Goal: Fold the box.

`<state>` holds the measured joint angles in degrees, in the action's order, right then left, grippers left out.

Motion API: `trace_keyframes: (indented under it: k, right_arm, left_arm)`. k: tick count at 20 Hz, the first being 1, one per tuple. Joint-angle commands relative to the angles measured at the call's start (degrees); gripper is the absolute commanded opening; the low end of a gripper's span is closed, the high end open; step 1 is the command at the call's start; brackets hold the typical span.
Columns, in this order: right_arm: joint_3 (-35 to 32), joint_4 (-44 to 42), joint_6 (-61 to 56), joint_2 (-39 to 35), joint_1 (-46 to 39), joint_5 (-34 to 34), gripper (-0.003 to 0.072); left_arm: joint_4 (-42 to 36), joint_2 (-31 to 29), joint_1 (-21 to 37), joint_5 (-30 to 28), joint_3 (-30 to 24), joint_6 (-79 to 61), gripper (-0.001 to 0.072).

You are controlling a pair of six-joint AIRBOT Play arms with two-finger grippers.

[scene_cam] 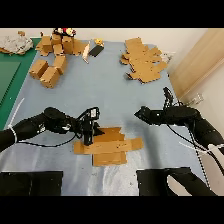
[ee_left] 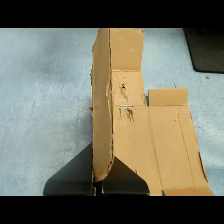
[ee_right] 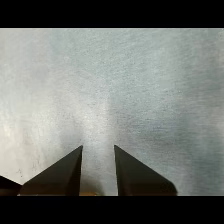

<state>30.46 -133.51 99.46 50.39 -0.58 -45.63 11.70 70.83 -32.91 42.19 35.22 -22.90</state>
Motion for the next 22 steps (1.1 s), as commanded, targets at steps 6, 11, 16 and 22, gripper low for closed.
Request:
trace_keyframes:
  k: [6, 11, 16, 22]
  right_arm:
    - [0.04, 0.02, 0.02, -0.04, 0.35, -0.2, 0.0297]
    - [0.04, 0.04, 0.02, -0.04, 0.35, -0.17, 0.0297]
    - [0.04, 0.04, 0.02, -0.04, 0.35, -0.26, 0.0297]
    - [0.04, 0.04, 0.04, -0.04, 0.35, -0.28, 0.0297]
  left_arm:
    - [3.78, -0.37, -1.88, 3.1, -0.04, 2.6, 0.001]
    - [3.98, -1.6, -1.88, 4.26, -0.04, 3.45, 0.001]
    - [4.0, -1.6, -1.88, 3.82, -0.04, 3.48, 0.0011]
    - [3.98, -1.53, -1.88, 2.73, -0.04, 7.19, 0.0011]
